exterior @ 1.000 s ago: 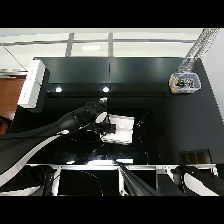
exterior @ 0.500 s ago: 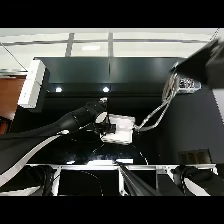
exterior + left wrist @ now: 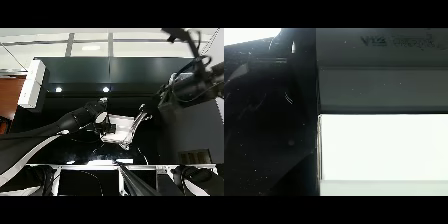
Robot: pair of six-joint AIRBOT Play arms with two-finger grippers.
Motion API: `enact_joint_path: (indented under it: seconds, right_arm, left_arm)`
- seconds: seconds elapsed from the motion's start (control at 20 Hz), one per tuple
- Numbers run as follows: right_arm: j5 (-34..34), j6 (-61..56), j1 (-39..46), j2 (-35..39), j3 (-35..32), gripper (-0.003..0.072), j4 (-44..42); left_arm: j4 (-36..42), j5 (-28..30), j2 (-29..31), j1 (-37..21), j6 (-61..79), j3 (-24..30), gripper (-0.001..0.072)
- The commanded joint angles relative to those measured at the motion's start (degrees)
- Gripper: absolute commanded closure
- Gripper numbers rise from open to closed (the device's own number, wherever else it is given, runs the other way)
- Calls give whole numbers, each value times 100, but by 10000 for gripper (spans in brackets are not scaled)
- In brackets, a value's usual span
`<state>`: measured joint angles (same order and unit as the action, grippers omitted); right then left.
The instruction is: Fold the box and place the chain.
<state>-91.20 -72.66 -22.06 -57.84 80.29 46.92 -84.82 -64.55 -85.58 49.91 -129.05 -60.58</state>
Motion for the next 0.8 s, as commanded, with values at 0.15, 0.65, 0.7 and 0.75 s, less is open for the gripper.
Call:
enact_joint_path:
  seconds: [0.15,0.65,0.7,0.75]
  right_arm:
    - [387,48,-42,2,-503,683,2]
    - [251,2,586,2,546,682,-846]
    - [273,2,629,2,702,682,-1056]
    - [308,7,636,2,820,682,-1248]
  left_arm:
    - [2,0,0,-2,0,-4,680]
    - [2,-2,0,-2,2,-4,680]
    - [2,-2,0,-2,2,-4,680]
    - [2,-2,0,-2,0,-4,680]
